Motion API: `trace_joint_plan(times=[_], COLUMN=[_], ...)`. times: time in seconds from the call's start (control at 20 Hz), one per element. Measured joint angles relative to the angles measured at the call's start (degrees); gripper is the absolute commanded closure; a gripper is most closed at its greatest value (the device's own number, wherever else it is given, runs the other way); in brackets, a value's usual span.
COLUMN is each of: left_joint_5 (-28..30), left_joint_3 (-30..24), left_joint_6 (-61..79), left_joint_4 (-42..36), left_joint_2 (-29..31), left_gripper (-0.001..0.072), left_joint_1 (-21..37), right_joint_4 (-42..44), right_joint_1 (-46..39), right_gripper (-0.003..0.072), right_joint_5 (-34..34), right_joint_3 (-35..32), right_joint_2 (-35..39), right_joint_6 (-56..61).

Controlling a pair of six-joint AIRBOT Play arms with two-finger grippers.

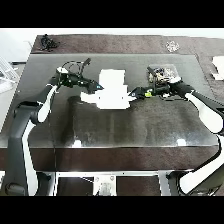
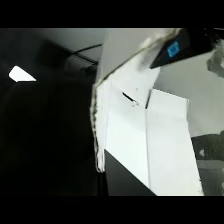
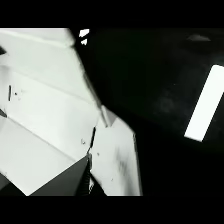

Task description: Fold the box and place the chain.

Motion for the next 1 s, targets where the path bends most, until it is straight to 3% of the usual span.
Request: trace_joint_plan(times=[0.25,0.5,0.85,1.0], left_joint_5=[-5.2,-5.9,5.5,8.7], left_joint_3=[-0.5,-4.0,-20.2,-23.7], left_joint_6=[12.9,22.6,39.3,44.3], left_joint_4=[-4.2,-5.9,-7.5,-8.5], left_joint_2=[0.0,0.8,9.4,11.0], left_gripper=[0.0697,0.0697,0.0697,0.0697], left_joint_1=[0.2,0.2,0.2,0.2], right_joint_4=[2.1,7.7,9.6,9.8], right_joint_1=[-4.4,-7.7,-8.4,-8.2], right_gripper=[0.0386,0.0386,0.0386,0.0386], right_joint_5=[0.0,0.0,-0.5,-0.9], right_joint_3=[0.0,0.0,0.0,0.0], right_joint_2=[0.0,0.0,0.0,0.0], right_joint_6=[-0.6,-4.4,-7.8,-8.6])
